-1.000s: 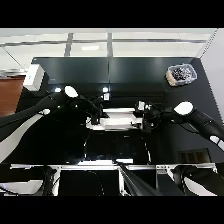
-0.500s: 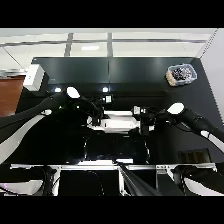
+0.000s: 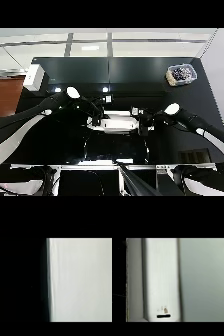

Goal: Fold the box and place the chain.

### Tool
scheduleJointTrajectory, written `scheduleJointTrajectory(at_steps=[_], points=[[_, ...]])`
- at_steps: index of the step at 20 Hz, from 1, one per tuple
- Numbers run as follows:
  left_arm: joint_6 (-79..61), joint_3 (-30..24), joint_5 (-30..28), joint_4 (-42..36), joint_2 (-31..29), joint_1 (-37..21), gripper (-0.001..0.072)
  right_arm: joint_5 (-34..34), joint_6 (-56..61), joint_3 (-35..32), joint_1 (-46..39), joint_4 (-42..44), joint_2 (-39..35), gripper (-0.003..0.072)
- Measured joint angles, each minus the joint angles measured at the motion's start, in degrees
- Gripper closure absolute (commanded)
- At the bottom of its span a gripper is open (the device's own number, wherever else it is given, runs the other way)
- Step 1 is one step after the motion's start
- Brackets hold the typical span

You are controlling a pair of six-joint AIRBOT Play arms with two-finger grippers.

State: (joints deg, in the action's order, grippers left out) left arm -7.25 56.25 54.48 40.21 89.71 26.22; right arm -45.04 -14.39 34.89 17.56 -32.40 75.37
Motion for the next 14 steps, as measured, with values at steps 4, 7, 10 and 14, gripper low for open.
scheduleJointTrajectory(at_steps=[4,7,10,14], points=[[0.0,0.0,0.0,0.0,0.0,0.0,0.0682,0.6,1.8,0.0,0.0,-1.0,0.2,-0.0022],[0.0,0.0,0.0,0.0,0.0,0.0,0.0682,0.8,2.3,0.0,0.0,-1.6,0.3,-0.0022],[0.0,0.0,0.0,0.0,0.0,0.0,0.0682,0.9,2.5,0.0,0.0,-1.9,0.3,-0.0022],[0.0,0.0,0.0,0.0,0.0,0.0,0.0682,0.8,2.5,0.0,0.0,-2.3,0.3,-0.0021]])
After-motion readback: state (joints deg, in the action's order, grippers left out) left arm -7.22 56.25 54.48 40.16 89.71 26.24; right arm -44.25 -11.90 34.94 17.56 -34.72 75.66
